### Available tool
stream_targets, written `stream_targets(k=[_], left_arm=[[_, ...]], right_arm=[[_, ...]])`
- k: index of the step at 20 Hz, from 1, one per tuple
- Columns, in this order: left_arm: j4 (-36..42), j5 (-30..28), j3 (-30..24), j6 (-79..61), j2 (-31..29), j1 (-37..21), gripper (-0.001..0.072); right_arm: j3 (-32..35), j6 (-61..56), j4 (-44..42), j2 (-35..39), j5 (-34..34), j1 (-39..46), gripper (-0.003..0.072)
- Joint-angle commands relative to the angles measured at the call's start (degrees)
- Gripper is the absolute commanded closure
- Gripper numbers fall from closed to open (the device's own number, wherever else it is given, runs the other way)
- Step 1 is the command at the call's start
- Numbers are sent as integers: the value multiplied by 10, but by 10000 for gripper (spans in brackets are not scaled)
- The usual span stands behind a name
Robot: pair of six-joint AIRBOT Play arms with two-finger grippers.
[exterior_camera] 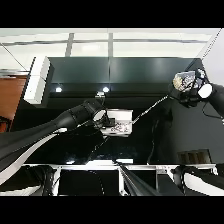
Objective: Fold the box and place the chain.
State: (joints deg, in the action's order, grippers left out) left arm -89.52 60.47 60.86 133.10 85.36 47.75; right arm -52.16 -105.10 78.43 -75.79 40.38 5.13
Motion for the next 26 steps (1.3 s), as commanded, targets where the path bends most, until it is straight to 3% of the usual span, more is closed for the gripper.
stream_targets(k=[1, 3, 4, 6, 7, 8, 9, 10, 11, 15, 21, 26], left_arm=[[0, 0, 0, 0, 0, 0, 680], [0, 0, 0, 0, 0, 0, 680], [0, 0, 0, 0, 0, 0, 680], [0, 0, 0, 0, 0, 0, 680], [0, 0, 0, 0, 0, 0, 680], [0, 0, 0, 0, 0, 0, 680], [0, 0, 0, 0, 0, 0, 679], [0, 0, 0, 0, 0, 0, 680], [0, 0, 0, 0, 0, 0, 680], [0, 0, 0, 0, 0, 0, 679], [0, 0, 0, 0, 0, 0, 680], [0, 1, 0, 0, 0, 0, 680]], right_arm=[[-85, -90, 16, -102, -45, 12, -25], [-132, -123, 16, -142, -33, 12, -15], [-146, -138, 17, -157, -22, 13, 121], [-153, -149, 16, -168, -12, 13, 314], [-153, -149, 20, -170, -4, 13, 331], [-153, -149, 28, -170, 5, 13, 395], [-153, -149, 34, -170, 14, 13, 499], [-153, -148, 33, -170, 22, 13, 551], [-155, -139, 29, -168, 36, 13, 669], [-183, 22, -22, -111, 100, 13, 670], [-219, 140, -51, 148, 187, 11, 671], [-232, 205, -217, 305, 253, 11, 671]])
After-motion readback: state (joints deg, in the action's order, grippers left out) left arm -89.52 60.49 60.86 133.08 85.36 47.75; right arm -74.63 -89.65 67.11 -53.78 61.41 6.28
